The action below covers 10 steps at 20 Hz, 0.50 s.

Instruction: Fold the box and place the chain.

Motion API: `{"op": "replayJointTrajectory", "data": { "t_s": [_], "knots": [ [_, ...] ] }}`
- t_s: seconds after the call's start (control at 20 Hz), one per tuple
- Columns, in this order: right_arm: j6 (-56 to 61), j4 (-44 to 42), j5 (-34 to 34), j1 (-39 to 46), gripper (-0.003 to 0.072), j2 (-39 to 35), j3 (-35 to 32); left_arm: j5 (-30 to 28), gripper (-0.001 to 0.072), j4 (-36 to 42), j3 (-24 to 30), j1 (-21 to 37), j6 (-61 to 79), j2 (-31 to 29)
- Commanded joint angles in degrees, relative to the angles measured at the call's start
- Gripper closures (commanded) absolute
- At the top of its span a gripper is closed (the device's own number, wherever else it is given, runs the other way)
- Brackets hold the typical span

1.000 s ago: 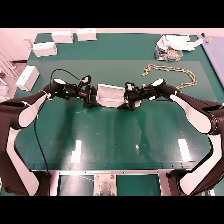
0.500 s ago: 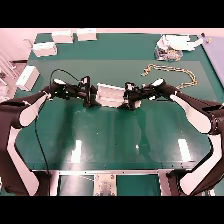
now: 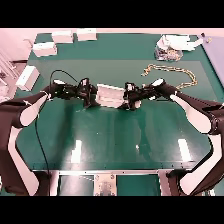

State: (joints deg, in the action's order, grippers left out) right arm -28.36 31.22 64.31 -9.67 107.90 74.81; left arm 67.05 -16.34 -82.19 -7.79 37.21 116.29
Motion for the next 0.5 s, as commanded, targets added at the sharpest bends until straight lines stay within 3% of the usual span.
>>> {"op": "replayJointTrajectory", "data": {
  "t_s": [0.0,0.45],
  "knots": [
    [0.02,-0.15,-0.15,-0.07,0.0208,-0.02,-0.02,0.79,0.0005,0.74,0.00,-0.04,3.85,1.18],
    [0.04,-0.15,-0.15,-0.07,0.0208,-0.02,-0.02,0.98,0.0005,0.74,-0.17,-0.15,4.44,1.31]
  ]
}}
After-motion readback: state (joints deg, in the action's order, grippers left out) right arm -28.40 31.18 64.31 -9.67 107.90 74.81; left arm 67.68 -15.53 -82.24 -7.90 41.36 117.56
